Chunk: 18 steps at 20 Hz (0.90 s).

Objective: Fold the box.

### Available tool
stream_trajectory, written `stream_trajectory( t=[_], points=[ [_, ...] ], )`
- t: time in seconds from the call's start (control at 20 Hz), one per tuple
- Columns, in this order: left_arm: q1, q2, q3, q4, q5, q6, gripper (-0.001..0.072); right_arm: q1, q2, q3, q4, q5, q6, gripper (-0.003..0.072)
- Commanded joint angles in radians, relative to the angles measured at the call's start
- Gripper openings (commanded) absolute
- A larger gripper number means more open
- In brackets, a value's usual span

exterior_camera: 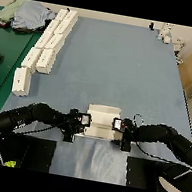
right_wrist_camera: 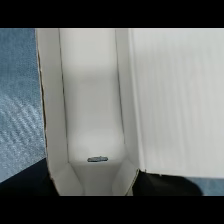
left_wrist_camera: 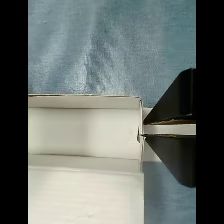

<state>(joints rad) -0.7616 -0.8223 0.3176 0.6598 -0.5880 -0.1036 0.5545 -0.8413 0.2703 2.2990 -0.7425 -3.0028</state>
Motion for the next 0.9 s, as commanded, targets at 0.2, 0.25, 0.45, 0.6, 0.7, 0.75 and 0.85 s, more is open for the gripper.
stream_trajectory(
  t=[0.2, 0.25, 0.45, 0.6, 0.7, 0.75, 0.85],
  points=[
    [-0.037, -0.070, 0.010, -0.130, 0.058, 0.098, 0.0108, 0.000, 0.000, 0.001, 0.000, 0.000, 0.000, 0.0531],
    [-0.042, -0.077, 0.011, -0.133, 0.065, 0.097, 0.0190, 0.000, 0.000, 0.001, 0.000, 0.000, 0.000, 0.0531],
    [-0.043, -0.084, 0.011, -0.137, 0.064, 0.087, 0.0550, 0.000, 0.000, 0.001, 0.000, 0.000, 0.000, 0.0531],
    [-0.043, -0.084, 0.011, -0.137, 0.064, 0.074, 0.0536, 0.000, 0.000, 0.001, 0.000, 0.000, 0.000, 0.0531],
    [-0.040, -0.079, 0.011, -0.117, 0.064, 0.007, 0.0269, 0.000, 0.000, 0.001, 0.000, 0.000, 0.000, 0.0531],
    [-0.040, -0.069, 0.013, -0.074, 0.060, -0.042, 0.0079, 0.000, 0.000, 0.001, 0.000, 0.000, 0.000, 0.0531],
    [-0.035, -0.036, 0.018, 0.034, 0.050, -0.219, 0.0014, 0.000, 0.000, 0.001, 0.000, 0.000, 0.000, 0.0531]
  ],
)
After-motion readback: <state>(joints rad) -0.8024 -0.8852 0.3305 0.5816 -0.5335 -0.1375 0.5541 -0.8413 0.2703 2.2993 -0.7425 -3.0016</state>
